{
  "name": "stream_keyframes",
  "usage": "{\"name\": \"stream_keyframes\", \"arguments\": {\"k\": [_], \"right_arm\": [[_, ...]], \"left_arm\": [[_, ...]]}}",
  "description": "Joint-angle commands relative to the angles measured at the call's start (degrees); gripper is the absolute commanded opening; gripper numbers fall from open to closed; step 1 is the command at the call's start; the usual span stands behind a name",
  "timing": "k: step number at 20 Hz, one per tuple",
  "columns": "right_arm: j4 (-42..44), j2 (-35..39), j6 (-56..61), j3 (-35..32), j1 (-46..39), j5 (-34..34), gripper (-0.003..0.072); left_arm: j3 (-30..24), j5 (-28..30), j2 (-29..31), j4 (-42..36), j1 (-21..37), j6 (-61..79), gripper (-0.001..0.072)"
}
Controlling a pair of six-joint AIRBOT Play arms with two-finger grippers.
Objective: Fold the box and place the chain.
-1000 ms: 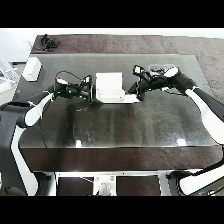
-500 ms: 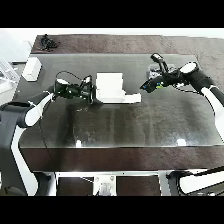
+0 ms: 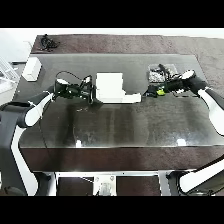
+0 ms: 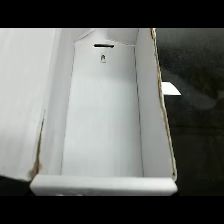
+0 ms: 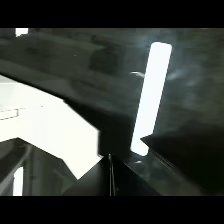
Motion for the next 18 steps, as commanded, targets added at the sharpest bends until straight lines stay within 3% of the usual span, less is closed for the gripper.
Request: {"name": "stream_keyframes", "arguments": {"k": [1, 7, 12, 17, 18], "right_arm": [[3.54, -2.58, 0.28, 0.07, 2.82, 0.94, 0.0003], [6.56, -3.02, -0.55, 2.93, 7.19, 1.22, 0.0004], [11.21, -3.02, -0.52, 8.26, 8.39, 5.42, 0.0004], [11.30, -3.02, -0.26, 8.63, 8.59, 6.19, 0.0009], [11.37, -3.02, -0.31, 8.63, 8.76, 6.23, 0.0103]], "left_arm": [[0.02, 0.02, 0.02, 0.02, 0.04, 0.00, 0.0290], [0.02, 0.02, 0.02, 0.02, 0.04, 0.00, 0.0290], [0.02, 0.00, 0.02, 0.02, 0.04, 0.00, 0.0290], [0.02, 0.00, 0.02, 0.02, 0.04, 0.00, 0.0290], [0.02, 0.00, 0.02, 0.02, 0.04, 0.00, 0.0290]]}}
